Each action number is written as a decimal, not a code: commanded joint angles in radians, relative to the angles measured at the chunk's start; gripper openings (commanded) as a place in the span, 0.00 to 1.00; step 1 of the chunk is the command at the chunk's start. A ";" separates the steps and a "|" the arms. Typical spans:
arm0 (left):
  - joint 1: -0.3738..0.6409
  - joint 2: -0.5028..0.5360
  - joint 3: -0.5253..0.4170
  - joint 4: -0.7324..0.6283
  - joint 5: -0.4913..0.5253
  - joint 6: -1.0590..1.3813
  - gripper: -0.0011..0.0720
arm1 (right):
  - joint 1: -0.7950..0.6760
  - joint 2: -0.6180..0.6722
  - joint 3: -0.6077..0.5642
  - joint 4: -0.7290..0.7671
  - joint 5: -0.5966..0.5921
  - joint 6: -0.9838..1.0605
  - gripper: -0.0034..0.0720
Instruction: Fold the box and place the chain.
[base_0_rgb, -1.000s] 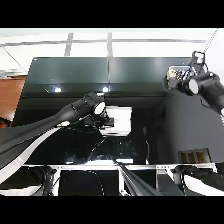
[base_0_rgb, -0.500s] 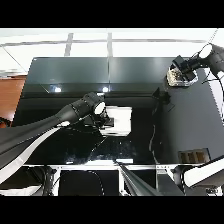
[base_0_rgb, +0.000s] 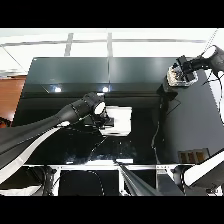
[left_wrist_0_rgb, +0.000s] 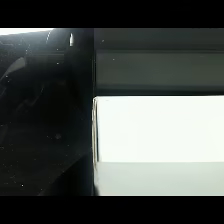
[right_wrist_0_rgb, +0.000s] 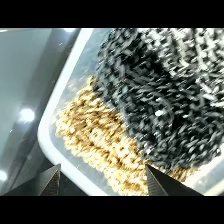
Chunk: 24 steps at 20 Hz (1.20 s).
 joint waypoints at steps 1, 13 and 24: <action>0.000 -0.001 0.001 0.000 0.000 0.000 0.06 | -0.003 -0.032 0.003 0.023 -0.005 -0.006 0.77; 0.000 -0.001 0.001 0.000 0.002 0.000 0.06 | -0.028 0.061 0.005 0.060 0.121 -0.413 0.07; 0.000 -0.001 0.001 0.000 0.002 0.000 0.06 | -0.033 0.586 0.057 0.085 0.103 -0.626 0.06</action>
